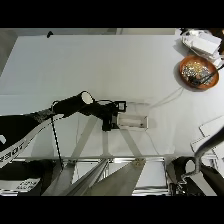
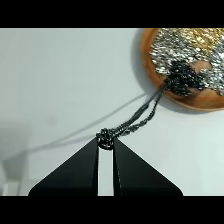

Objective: Fold the box and place the chain.

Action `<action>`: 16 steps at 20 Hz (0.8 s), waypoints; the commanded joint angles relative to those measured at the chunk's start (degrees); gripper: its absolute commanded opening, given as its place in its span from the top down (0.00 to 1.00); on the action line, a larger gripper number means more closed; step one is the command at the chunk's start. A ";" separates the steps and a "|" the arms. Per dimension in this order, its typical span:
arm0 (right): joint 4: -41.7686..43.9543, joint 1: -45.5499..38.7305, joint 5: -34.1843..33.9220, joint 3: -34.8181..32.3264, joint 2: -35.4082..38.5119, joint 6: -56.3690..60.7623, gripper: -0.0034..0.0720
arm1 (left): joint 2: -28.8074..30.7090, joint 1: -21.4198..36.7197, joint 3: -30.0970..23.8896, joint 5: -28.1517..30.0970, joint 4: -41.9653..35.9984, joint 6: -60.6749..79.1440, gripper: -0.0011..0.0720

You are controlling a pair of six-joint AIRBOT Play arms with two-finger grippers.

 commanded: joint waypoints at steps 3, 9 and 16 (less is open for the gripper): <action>5.79 -0.02 9.46 0.04 12.09 -0.09 0.94 | 0.02 0.02 0.04 0.00 0.00 0.02 0.80; 13.64 0.00 9.92 0.04 21.49 0.28 0.94 | 0.02 0.02 0.04 0.02 0.02 0.02 0.80; 20.15 5.01 14.62 -1.68 23.56 3.45 0.94 | 0.02 0.02 0.04 0.02 0.00 0.02 0.80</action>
